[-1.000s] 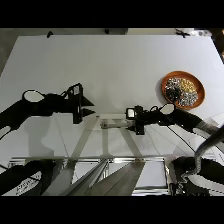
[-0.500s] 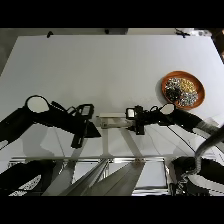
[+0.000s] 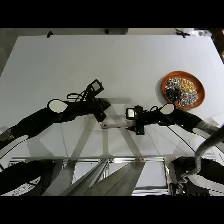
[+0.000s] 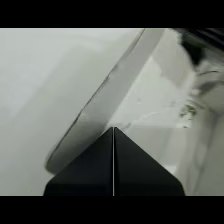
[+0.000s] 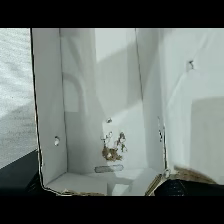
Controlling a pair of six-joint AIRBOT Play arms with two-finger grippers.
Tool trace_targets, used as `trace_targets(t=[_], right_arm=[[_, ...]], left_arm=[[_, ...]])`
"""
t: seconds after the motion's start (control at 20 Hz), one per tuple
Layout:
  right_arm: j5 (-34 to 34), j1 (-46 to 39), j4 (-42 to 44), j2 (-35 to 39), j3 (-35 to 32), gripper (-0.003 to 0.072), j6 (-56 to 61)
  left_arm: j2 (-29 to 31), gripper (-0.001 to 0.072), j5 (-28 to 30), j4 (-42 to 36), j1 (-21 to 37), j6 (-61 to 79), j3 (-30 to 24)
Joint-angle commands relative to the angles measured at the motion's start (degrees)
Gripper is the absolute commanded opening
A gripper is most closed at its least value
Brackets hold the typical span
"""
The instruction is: Fold the box and place the chain.
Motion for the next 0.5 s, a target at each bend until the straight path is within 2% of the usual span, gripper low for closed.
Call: trace_targets(t=[0.0, 0.2, 0.45], right_arm=[[0.00, 0.04, 0.00, 0.00, -0.02, 0.0396, 0.00], [0.00, 0.04, 0.00, 0.00, -0.02, 0.0396, 0.00], [-0.02, 0.04, 0.00, 0.00, -0.04, 0.0396, -0.02]], left_arm=[[-5.49, 0.0000, 6.86, -2.16, -0.24, -5.64, -0.02], [-9.35, 0.0001, 3.30, -1.75, -0.24, -7.96, -0.02], [-7.21, 0.0001, 1.64, -0.59, -0.22, -7.23, -0.02]])
